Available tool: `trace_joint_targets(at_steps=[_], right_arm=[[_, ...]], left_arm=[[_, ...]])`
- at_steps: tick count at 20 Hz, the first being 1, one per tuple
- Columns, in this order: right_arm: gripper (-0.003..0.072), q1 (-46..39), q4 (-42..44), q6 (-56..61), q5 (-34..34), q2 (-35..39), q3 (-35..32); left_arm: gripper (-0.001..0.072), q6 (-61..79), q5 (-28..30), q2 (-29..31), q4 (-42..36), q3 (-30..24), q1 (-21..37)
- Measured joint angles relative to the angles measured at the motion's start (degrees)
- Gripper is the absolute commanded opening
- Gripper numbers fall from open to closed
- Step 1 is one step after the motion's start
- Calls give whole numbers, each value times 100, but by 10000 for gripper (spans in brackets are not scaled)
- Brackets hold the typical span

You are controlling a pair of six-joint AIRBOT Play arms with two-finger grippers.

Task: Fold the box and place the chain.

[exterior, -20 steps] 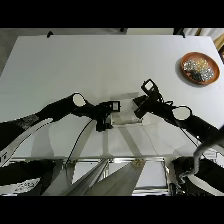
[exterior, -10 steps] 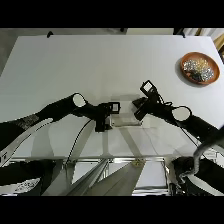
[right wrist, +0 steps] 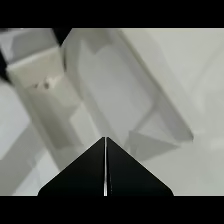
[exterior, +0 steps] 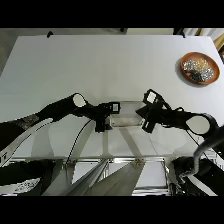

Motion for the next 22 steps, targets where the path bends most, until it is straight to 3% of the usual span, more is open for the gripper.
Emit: trace_joint_targets(at_steps=[5,7,9,11,16,22], right_arm=[[13,0,-1790,-212,1582,411,70],[18,0,-2201,-380,1851,273,46],[92,0,-2347,-573,1738,0,33],[303,0,-2240,-1047,1429,-385,26],[308,-129,-1408,-2216,782,-1248,22],[304,-621,-881,-2848,643,-1519,22]], left_arm=[[10,-2,2,0,-9,0,0],[10,-2,4,0,-9,-2,0],[10,-2,4,0,-9,0,0],[10,-2,4,0,-9,0,0],[10,-4,4,0,-9,-2,0],[10,-4,4,0,-11,0,0]])
